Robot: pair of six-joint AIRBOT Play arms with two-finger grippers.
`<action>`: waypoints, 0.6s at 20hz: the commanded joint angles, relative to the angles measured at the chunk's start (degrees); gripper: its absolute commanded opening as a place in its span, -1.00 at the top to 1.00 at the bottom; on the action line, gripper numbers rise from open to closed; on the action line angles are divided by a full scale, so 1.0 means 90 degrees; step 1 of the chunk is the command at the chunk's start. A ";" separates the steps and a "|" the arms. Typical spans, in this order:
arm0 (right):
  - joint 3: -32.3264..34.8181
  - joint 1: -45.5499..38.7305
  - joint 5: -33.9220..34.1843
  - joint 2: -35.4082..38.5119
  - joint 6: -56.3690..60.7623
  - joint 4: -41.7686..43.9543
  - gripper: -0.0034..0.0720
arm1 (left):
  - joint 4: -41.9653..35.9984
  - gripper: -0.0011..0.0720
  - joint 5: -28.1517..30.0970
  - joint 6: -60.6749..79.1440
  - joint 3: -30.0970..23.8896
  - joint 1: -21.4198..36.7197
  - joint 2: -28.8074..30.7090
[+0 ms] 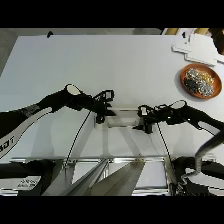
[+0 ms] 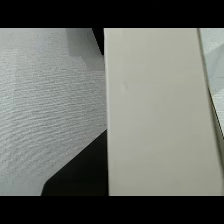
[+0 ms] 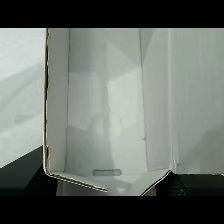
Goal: Fold the box and place the chain.
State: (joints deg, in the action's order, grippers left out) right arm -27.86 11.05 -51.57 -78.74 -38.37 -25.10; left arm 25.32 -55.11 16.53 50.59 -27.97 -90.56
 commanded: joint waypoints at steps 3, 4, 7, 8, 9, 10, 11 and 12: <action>0.0000 0.0007 -0.0005 0.0005 -0.0002 0.0000 -0.17 | -0.0046 0.94 0.0301 0.0000 0.0012 0.0002 0.0007; 0.0000 0.0007 -0.0005 0.0005 -0.0002 0.0000 -0.17 | -0.0046 0.94 0.0471 0.0000 0.0012 0.0002 0.0005; 0.0000 0.0007 -0.0005 0.0005 -0.0002 0.0000 -0.17 | -0.0049 0.94 0.0491 0.0000 0.0012 0.0000 0.0005; 0.0000 0.0007 -0.0005 0.0005 -0.0002 0.0000 -0.17 | -0.0046 0.94 0.0461 0.0000 0.0012 0.0002 0.0005; 0.0000 0.0007 -0.0005 0.0005 -0.0002 0.0000 -0.17 | -0.0046 0.94 0.0464 0.0000 0.0012 0.0002 0.0005; 0.0002 0.0007 -0.0005 0.0005 -0.0002 0.0000 -0.17 | -0.0049 0.94 0.0447 0.0000 0.0012 0.0002 0.0005; 0.0000 0.0007 -0.0002 0.0005 -0.0002 0.0000 -0.17 | -0.0049 0.94 0.0427 0.0000 0.0012 0.0002 0.0005; 0.0000 0.0007 -0.0002 0.0005 -0.0002 0.0000 -0.17 | -0.0049 0.94 0.0430 0.0000 0.0012 0.0002 0.0005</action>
State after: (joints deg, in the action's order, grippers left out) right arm -27.88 11.05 -51.64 -78.74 -38.35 -25.10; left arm 24.93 -51.83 16.56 50.63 -28.01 -90.52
